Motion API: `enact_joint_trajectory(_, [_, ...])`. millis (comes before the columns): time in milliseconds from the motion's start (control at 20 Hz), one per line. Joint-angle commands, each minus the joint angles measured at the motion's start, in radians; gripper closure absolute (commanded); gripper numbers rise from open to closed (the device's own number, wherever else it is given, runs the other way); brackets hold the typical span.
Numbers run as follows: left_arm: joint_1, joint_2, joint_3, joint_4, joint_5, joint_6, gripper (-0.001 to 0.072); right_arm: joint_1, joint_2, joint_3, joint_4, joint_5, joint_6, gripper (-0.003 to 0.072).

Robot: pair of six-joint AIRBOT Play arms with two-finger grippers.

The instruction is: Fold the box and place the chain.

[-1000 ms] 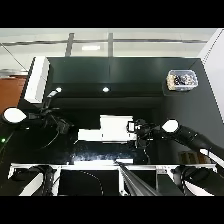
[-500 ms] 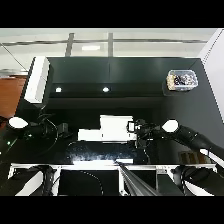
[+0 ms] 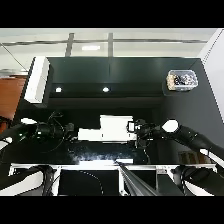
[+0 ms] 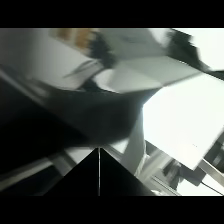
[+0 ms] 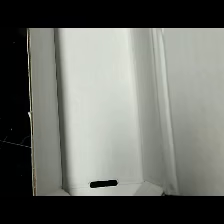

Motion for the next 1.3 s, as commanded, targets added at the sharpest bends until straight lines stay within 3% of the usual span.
enact_joint_trajectory(0, [-0.030,-0.034,0.001,-0.041,-0.013,0.114,0.0679,0.000,0.000,0.000,0.000,0.000,0.000,0.0120])
enact_joint_trajectory(200, [-0.113,-0.032,0.034,-0.006,0.002,0.087,0.0681,0.001,0.000,0.000,0.000,0.000,0.000,0.0120])
enact_joint_trajectory(550, [-0.269,-0.018,0.172,0.034,0.030,-0.067,0.0681,0.000,0.000,0.000,0.000,0.000,0.000,0.0120])
enact_joint_trajectory(700, [-0.293,0.000,0.258,0.183,-0.006,-0.186,0.0666,0.000,0.000,0.000,0.000,0.000,0.000,0.0120])
enact_joint_trajectory(750, [-0.302,0.000,0.285,0.233,-0.037,-0.212,0.0494,0.000,0.000,0.000,0.000,0.000,0.000,0.0120])
enact_joint_trajectory(800, [-0.307,0.000,0.309,0.262,-0.075,-0.213,0.0223,0.001,0.000,0.000,0.000,0.000,0.000,0.0120])
enact_joint_trajectory(850, [-0.312,0.000,0.328,0.266,-0.113,-0.215,0.0067,0.000,0.000,0.000,0.000,0.000,0.000,0.0120])
enact_joint_trajectory(1000, [-0.336,0.000,0.367,0.250,-0.182,-0.239,0.0066,0.000,0.000,0.000,0.000,0.000,0.000,0.0120])
enact_joint_trajectory(1250, [-0.447,0.002,0.399,0.247,-0.148,-0.303,0.0067,0.000,0.000,0.000,0.000,0.000,0.000,0.0120])
